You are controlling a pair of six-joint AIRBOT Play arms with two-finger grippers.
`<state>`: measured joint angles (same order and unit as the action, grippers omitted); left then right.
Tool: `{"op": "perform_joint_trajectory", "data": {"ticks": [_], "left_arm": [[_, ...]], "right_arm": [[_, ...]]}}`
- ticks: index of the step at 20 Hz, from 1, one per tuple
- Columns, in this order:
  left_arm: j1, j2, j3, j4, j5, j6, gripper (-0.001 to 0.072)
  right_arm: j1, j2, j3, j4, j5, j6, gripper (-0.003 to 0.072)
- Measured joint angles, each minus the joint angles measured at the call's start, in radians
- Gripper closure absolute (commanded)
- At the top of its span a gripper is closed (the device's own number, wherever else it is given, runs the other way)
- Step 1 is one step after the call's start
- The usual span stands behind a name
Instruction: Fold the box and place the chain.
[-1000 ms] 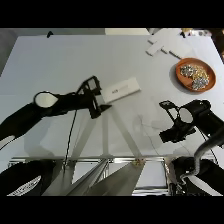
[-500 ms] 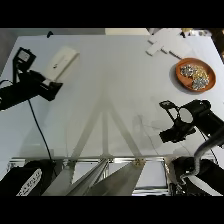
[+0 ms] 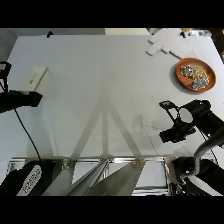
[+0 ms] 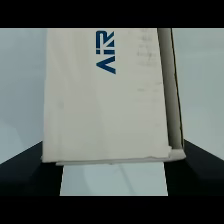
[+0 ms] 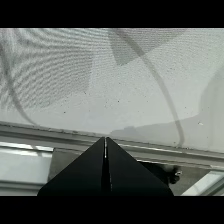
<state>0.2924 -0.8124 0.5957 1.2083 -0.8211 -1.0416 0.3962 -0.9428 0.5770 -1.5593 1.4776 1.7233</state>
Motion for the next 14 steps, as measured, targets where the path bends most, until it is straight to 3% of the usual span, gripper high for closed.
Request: {"op": "perform_joint_trajectory", "data": {"ticks": [8,10,13,14], "left_arm": [[0.074,-0.004,-0.138,0.052,-0.011,-0.044,0.0705],[0.077,-0.017,-0.146,0.068,-0.03,-0.06,0.0662],[0.079,-0.063,-0.152,0.089,-0.078,-0.077,0.036],[0.08,-0.077,-0.153,0.094,-0.092,-0.08,0.0312]], "right_arm": [[0.0,0.0,0.0,0.0,0.0,0.0,0.067],[0.0,0.0,0.0,0.0,0.0,0.0,0.067],[0.0,0.0,0.0,0.0,0.0,0.0,0.067],[0.0,0.0,0.0,0.0,0.0,0.0,0.067]]}}
